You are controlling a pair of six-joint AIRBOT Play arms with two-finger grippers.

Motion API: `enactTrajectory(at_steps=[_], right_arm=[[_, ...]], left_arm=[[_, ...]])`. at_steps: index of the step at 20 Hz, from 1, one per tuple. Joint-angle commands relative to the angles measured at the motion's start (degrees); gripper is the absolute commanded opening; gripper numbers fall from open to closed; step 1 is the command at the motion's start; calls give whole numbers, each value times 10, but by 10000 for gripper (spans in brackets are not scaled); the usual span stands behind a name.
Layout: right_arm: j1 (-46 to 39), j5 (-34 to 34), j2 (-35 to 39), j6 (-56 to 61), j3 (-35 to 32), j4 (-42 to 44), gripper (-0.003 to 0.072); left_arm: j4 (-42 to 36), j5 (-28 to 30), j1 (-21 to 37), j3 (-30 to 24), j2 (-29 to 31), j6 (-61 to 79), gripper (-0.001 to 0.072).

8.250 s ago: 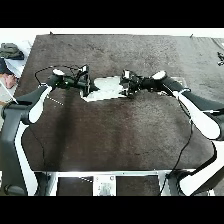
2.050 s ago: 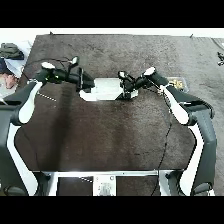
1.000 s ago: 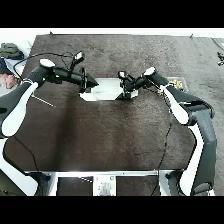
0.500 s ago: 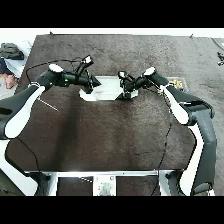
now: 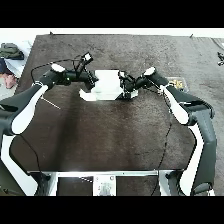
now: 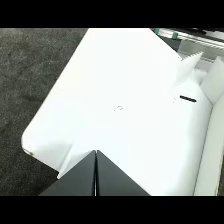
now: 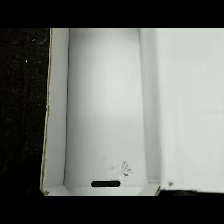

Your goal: Fold the box and place the chain.

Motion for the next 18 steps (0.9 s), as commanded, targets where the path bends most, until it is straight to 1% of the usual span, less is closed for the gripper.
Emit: enactTrajectory(at_steps=[1,8,14,16,18], right_arm=[[0,0,0,0,0,0,168],[0,0,0,0,0,0,168],[0,0,0,0,0,0,168],[0,0,0,-1,0,0,168],[0,0,0,-1,0,0,168]], left_arm=[[0,-4,0,10,-20,-8,10],[26,-15,-2,9,-40,-27,10],[25,-15,-1,10,-41,-24,12],[25,-16,-1,22,-40,-24,12],[26,-44,2,55,-40,-22,11]])
